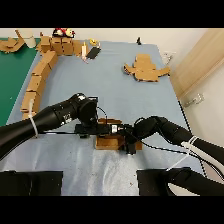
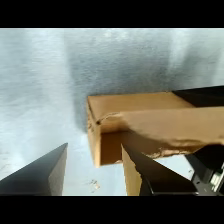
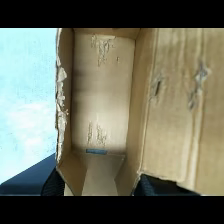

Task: Fold the box.

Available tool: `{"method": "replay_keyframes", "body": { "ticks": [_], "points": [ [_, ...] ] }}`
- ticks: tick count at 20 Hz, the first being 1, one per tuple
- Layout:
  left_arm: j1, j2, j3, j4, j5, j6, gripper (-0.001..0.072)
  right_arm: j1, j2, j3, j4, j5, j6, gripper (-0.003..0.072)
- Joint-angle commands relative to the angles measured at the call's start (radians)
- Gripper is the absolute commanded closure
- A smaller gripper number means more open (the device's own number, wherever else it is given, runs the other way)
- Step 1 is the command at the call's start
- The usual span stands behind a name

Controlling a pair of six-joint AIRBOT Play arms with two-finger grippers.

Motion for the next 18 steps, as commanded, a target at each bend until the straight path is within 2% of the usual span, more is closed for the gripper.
{"method": "replay_keyframes", "body": {
  "ticks": [1,6,8,9,10,12,13,15,16,18],
  "points": [
    [0.027,0.043,-0.021,-0.005,-0.033,0.03,0.0188,0.001,-0.001,0.0,0.0,0.0,0.0,0.0228],
    [0.074,0.104,-0.103,-0.051,-0.031,0.081,0.0192,0.001,-0.001,0.0,0.0,-0.001,0.0,0.0228],
    [0.098,0.139,-0.141,-0.078,-0.01,0.119,0.0398,0.001,-0.001,0.0,0.0,0.0,0.0,0.0228],
    [0.109,0.163,-0.166,-0.094,0.014,0.177,0.0636,0.001,-0.001,0.0,0.0,-0.001,0.0,0.0228],
    [0.117,0.189,-0.194,-0.105,0.044,0.285,0.0699,0.001,-0.001,0.0,0.0,-0.001,0.0,0.0229],
    [0.115,0.245,-0.259,-0.143,0.075,0.562,0.07,0.001,-0.001,0.0,0.0,-0.001,0.0,0.0229],
    [0.111,0.279,-0.291,-0.204,0.09,0.739,0.07,0.001,-0.001,0.0,0.0,-0.001,0.0,0.0228],
    [0.109,0.371,-0.368,-0.382,0.183,1.064,0.07,0.001,-0.001,0.0,0.0,-0.001,0.0,0.0228],
    [0.113,0.417,-0.405,-0.416,0.241,1.143,0.07,0.001,-0.001,0.0,0.0,0.0,0.0,0.0228],
    [0.133,0.474,-0.473,-0.414,0.295,1.273,0.07,0.001,-0.001,0.0,0.0,0.0,0.0,0.0229]
  ]
}}
